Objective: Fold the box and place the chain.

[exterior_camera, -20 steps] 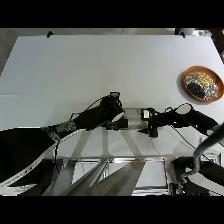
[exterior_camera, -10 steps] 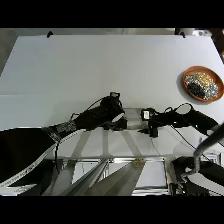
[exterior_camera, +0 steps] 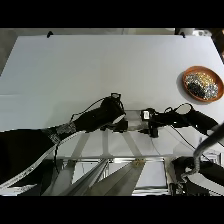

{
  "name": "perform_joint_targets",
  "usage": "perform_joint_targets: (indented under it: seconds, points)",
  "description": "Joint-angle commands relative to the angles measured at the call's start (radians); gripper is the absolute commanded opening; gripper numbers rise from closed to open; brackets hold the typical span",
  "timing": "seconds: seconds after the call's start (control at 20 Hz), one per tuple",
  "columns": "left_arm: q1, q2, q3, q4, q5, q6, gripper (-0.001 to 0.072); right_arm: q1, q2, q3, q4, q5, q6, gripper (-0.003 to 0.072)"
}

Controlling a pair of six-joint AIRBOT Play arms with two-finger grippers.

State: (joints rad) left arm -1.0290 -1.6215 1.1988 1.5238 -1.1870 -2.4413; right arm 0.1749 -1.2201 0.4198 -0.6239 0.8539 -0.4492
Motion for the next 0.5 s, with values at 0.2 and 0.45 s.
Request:
perform_joint_targets:
  seconds: [0.2, 0.45]
  points:
    - [-0.002, 0.118, 0.000, 0.072, 0.039, 0.054, 0.0571, 0.000, 0.000, 0.001, 0.002, -0.002, 0.003, 0.0408]
    - [0.013, 0.271, 0.000, 0.189, -0.072, 0.186, 0.0570, 0.000, 0.000, 0.001, 0.003, -0.002, 0.003, 0.0408]
